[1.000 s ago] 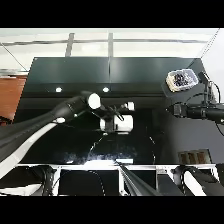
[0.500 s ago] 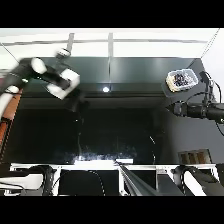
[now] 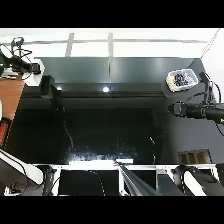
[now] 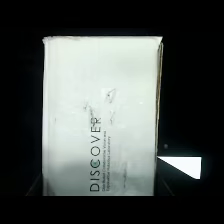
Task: Fold the box and place the chain.
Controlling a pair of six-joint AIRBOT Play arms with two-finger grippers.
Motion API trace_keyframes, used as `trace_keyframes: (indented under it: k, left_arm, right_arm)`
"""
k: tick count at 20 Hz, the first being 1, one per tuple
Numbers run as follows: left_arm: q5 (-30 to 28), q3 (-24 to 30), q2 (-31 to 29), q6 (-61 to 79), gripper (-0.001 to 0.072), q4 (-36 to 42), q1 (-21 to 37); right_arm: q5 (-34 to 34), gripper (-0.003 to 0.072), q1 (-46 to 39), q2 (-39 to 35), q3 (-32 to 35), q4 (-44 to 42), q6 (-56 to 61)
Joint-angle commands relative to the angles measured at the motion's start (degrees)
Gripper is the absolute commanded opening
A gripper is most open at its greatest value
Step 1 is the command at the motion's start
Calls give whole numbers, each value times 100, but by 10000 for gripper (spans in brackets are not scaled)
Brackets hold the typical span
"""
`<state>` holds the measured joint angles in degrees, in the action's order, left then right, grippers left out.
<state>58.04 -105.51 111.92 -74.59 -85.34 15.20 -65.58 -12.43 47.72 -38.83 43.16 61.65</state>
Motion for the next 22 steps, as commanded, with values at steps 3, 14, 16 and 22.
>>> trace_keyframes:
  k: [3, 14, 16, 22]
  left_arm:
    - [-48, -378, 680, -46, 710, 9, -120]
    - [2669, -791, -1373, -1427, 25, 509, -243]
    - [1904, 411, -2577, -1427, 25, 651, -636]
    - [-1740, 5840, -6708, -1272, 26, 634, -2498]
  right_arm:
    - [-127, 14, 7, -7, -2, 22, 37]
    - [-872, 13, 7, -26, -411, 87, 37]
    - [-955, 12, 7, -186, -608, 136, 140]
    - [1932, 13, 837, -1117, 66, 1434, 308]
